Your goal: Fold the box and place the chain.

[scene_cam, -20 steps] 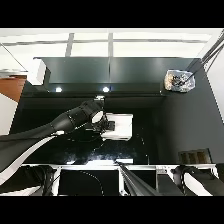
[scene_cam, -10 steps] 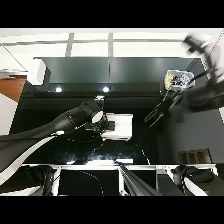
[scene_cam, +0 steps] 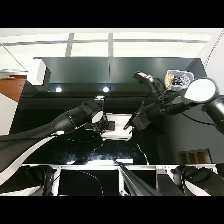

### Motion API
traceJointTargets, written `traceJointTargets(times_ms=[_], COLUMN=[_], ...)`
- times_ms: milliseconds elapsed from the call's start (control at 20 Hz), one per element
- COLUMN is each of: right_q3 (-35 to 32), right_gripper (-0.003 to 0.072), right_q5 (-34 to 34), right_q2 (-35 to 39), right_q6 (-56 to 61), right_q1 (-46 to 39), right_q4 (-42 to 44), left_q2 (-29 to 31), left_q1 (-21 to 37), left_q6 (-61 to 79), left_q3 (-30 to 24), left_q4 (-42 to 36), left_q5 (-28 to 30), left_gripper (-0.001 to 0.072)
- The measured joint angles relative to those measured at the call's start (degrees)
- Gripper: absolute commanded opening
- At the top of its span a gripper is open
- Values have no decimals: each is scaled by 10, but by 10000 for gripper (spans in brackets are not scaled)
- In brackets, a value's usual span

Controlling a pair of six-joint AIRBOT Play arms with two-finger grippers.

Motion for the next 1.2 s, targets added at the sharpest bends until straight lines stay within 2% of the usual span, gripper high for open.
traceJointTargets(times_ms=[50, 200, 400, 450, 500, 550, 700, 850, 900, 950, 1050, 1200], right_q3=[-1, 3, 4, -2, -12, -26, -57, -69, -69, -69, -65, -47], right_gripper=[485, 484, 486, 566, 713, 716, 714, 696, 647, 646, 533, 532], right_q5=[-11, -17, -9, -20, -41, -71, -161, -250, -286, -318, -385, -443], right_q2=[-8, -15, 1, 3, 4, 4, -24, -86, -109, -129, -167, -213], right_q6=[-1, -1, -5, -5, 0, 4, 38, 94, 116, 134, 165, 190], right_q1=[2, -35, -178, -221, -257, -291, -347, -353, -348, -342, -326, -302], right_q4=[-5, -35, -95, -111, -121, -132, -146, -150, -152, -152, -152, -152], left_q2=[0, 0, 0, 0, 0, 0, 0, 0, 0, 0, 0, 0], left_q1=[0, 0, 0, 0, 0, 0, 0, 0, 0, 0, 0, 0], left_q6=[0, 0, 0, 0, 0, 0, 0, 0, 0, 0, 0, 0], left_q3=[0, 0, 0, 0, 0, 0, 0, 0, 0, 0, 0, 0], left_q4=[0, 0, 0, 0, -1, -1, -2, -2, -2, -2, -2, -3], left_q5=[0, -1, -1, -1, -1, -1, -3, -4, -4, -5, -5, -6], left_gripper=[30, 30, 30, 30, 30, 30, 30, 31, 30, 30, 30, 30])
